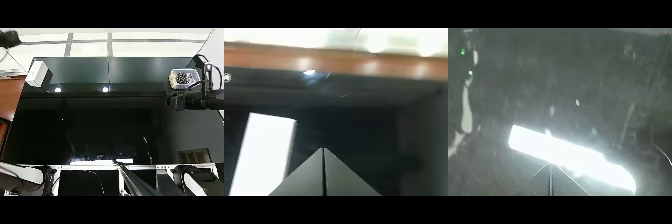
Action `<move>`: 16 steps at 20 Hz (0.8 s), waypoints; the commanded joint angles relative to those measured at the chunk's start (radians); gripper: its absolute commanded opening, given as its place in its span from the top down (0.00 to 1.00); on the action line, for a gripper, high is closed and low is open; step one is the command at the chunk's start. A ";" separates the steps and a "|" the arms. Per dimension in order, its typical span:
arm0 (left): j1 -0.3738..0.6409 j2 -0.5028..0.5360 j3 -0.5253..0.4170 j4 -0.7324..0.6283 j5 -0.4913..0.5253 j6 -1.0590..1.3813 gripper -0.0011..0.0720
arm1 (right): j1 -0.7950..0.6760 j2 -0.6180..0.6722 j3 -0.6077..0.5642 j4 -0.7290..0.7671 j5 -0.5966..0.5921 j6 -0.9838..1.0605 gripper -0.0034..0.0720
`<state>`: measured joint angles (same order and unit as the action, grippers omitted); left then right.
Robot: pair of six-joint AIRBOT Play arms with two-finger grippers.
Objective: Fold the box and place the chain.
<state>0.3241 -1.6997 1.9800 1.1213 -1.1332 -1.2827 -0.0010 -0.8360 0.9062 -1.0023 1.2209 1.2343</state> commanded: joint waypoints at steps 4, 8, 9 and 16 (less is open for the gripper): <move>-0.181 0.627 -0.612 -0.002 0.131 -0.003 0.95 | 0.040 0.049 -0.029 -0.074 -0.060 -0.072 0.94; -0.385 0.997 -1.223 0.132 0.418 0.082 0.95 | 0.051 0.115 -0.267 -0.180 -0.519 -0.059 0.94; -0.421 1.051 -1.326 0.186 0.452 0.085 0.95 | 0.032 0.114 -0.330 -0.213 -0.615 -0.026 0.94; -0.454 1.134 -1.472 0.231 0.460 0.042 0.94 | -0.030 0.114 -0.434 -0.227 -0.638 0.023 0.94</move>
